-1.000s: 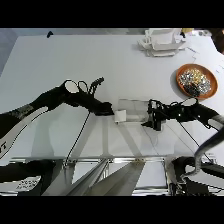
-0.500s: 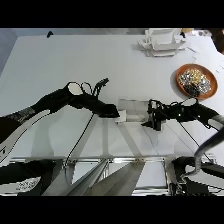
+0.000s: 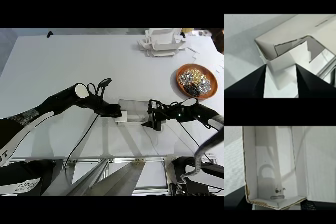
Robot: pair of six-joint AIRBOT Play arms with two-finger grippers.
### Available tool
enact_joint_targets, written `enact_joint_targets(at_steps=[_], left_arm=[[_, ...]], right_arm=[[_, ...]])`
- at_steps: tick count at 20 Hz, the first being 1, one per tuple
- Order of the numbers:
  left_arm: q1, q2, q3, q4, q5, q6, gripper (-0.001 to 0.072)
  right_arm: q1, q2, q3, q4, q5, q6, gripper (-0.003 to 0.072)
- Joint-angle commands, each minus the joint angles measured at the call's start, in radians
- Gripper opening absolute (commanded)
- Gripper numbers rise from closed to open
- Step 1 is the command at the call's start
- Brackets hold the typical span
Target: Fold the box and place the chain.
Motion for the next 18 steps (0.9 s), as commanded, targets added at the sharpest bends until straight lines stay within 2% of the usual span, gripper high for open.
enact_joint_targets(at_steps=[1,7,13,18], left_arm=[[-0.037,-0.002,0.027,0.108,0.038,-0.121,0.0416],[-0.1,-0.038,0.115,0.272,0.003,-0.312,0.0415],[-0.161,-0.108,0.208,0.369,-0.072,-0.422,0.0413],[-0.185,-0.131,0.22,0.485,-0.085,-0.582,0.037]], right_arm=[[0.0,0.001,0.0,0.0,0.0,0.0,0.0396],[0.0,0.001,0.0,0.0,0.0,0.0,0.0396],[0.0,0.001,0.0,0.0,0.0,0.0,0.0396],[0.0,0.001,0.0,0.0,0.0,0.0,0.0396]])
